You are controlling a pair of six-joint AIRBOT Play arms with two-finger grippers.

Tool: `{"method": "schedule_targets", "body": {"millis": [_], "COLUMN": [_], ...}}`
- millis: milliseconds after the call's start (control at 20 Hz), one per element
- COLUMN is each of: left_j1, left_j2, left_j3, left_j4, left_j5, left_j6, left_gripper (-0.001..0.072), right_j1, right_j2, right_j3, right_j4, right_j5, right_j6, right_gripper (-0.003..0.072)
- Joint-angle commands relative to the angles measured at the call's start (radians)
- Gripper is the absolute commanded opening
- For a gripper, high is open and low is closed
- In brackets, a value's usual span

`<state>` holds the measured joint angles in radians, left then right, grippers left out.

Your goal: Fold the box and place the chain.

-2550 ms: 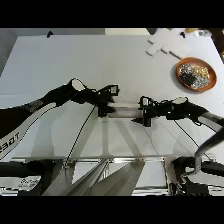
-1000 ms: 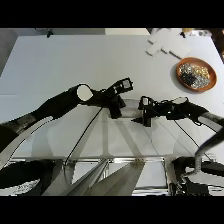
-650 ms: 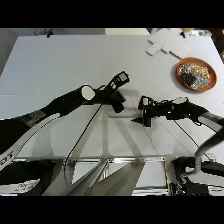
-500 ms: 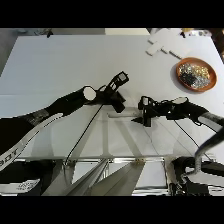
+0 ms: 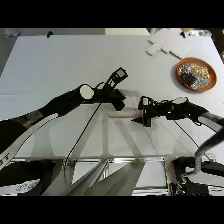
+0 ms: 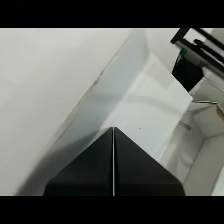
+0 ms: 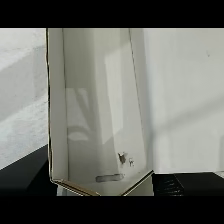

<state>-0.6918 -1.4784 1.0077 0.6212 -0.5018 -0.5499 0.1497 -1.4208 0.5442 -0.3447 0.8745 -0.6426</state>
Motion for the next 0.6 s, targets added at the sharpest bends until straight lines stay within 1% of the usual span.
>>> {"method": "schedule_targets", "body": {"millis": [0, 100, 250, 300, 350, 400, 500, 550], "left_j1": [0.026, 0.046, 0.067, 0.077, 0.086, 0.098, 0.118, 0.124], "left_j2": [0.087, 0.140, 0.198, 0.205, 0.205, 0.204, 0.202, 0.197], "left_j3": [0.000, 0.000, 0.000, 0.000, 0.000, -0.009, -0.059, -0.087], "left_j4": [0.044, 0.145, 0.413, 0.483, 0.522, 0.531, 0.530, 0.530], "left_j5": [-0.114, -0.231, -0.381, -0.429, -0.468, -0.487, -0.470, -0.468], "left_j6": [-0.001, -0.018, -0.184, -0.232, -0.259, -0.262, -0.241, -0.186], "left_gripper": [0.0003, 0.0003, 0.0003, 0.0003, 0.0003, 0.0003, 0.0008, 0.0007], "right_j1": [0.001, 0.001, 0.000, 0.001, 0.001, 0.000, 0.000, 0.000], "right_j2": [0.001, 0.001, 0.001, 0.001, 0.001, 0.001, 0.001, 0.001], "right_j3": [0.000, 0.000, 0.000, 0.000, 0.000, 0.000, 0.000, 0.000], "right_j4": [0.001, 0.001, 0.001, 0.001, 0.001, 0.001, 0.001, 0.001], "right_j5": [0.002, 0.002, 0.002, 0.002, 0.002, 0.002, 0.002, 0.002], "right_j6": [0.003, 0.003, 0.003, 0.003, 0.003, 0.003, 0.003, 0.003], "right_gripper": [0.0460, 0.0460, 0.0460, 0.0460, 0.0460, 0.0460, 0.0460, 0.0460]}}
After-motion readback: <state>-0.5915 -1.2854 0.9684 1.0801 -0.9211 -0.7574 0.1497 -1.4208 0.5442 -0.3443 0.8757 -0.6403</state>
